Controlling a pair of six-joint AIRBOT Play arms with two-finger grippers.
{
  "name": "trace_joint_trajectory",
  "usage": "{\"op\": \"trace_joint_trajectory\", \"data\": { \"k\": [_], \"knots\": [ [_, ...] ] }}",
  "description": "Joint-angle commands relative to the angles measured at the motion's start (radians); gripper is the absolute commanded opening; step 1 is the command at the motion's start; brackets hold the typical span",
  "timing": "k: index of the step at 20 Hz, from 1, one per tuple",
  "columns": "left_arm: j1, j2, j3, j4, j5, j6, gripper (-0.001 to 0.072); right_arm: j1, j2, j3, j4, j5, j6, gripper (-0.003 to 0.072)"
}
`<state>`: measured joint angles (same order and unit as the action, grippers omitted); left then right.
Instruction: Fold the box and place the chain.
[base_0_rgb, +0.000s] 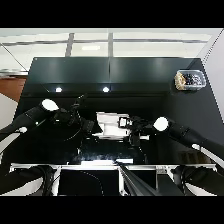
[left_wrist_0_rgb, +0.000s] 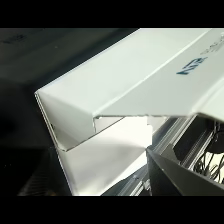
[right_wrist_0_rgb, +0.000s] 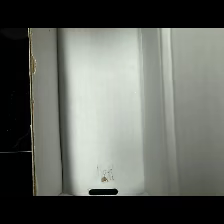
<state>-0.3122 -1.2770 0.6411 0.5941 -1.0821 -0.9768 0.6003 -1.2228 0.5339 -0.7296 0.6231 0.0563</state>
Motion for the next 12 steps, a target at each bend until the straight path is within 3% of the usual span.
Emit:
{"op": "trace_joint_trajectory", "data": {
  "k": [1, 6, 7, 8, 12],
  "knots": [
    [-0.007, 0.001, 0.001, 0.0, 0.012, -0.026, 0.0672, 0.0, 0.0, 0.0, 0.0, -0.001, 0.0, 0.053],
    [-0.007, 0.001, 0.001, 0.0, 0.008, -0.026, 0.0666, 0.0, 0.0, 0.0, 0.0, 0.0, 0.0, 0.053],
    [-0.007, 0.001, 0.001, 0.0, 0.008, -0.027, 0.0589, 0.0, 0.0, 0.0, 0.0, 0.0, 0.0, 0.053],
    [-0.007, 0.0, 0.001, 0.0, 0.008, -0.027, 0.0559, 0.0, 0.0, 0.0, 0.0, 0.0, 0.0, 0.053],
    [-0.007, 0.0, 0.001, 0.0, 0.008, -0.026, 0.0557, 0.0, 0.0, 0.0, 0.0, 0.0, 0.0, 0.053]
  ]
}}
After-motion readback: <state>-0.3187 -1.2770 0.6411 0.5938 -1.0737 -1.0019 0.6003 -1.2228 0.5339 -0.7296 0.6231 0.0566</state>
